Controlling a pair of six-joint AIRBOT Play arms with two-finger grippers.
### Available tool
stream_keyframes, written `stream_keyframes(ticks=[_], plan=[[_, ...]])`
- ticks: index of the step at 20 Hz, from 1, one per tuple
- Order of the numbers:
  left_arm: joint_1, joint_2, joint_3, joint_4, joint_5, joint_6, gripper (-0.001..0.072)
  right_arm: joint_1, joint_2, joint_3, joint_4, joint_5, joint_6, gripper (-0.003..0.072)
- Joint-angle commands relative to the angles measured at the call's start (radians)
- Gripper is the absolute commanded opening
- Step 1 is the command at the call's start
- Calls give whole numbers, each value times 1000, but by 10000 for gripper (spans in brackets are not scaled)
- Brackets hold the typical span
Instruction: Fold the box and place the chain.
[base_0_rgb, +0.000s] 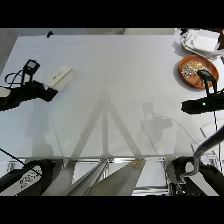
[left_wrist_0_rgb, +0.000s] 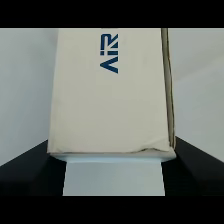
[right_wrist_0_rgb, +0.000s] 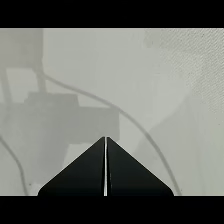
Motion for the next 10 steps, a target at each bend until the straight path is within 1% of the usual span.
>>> stream_keyframes(ticks=[1, 2, 5, 7, 9, 10], plan=[[148, 8, 0, 177, -84, -174, 3, -1, -1, 1, 0, 0, 0, 12], [170, 8, 0, 212, -108, -222, 3, -1, -1, 1, 0, 0, 0, 12], [204, 8, 0, 314, -136, -365, 4, -1, -1, 1, 0, 0, 0, 12], [206, 8, 0, 386, -169, -396, 4, -1, -1, 1, 0, 0, 0, 12], [206, 8, 0, 411, -210, -394, 23, -1, -1, 1, 0, 0, 0, 12], [206, 8, 0, 410, -225, -394, 108, -1, -1, 1, 0, 0, 0, 12]])
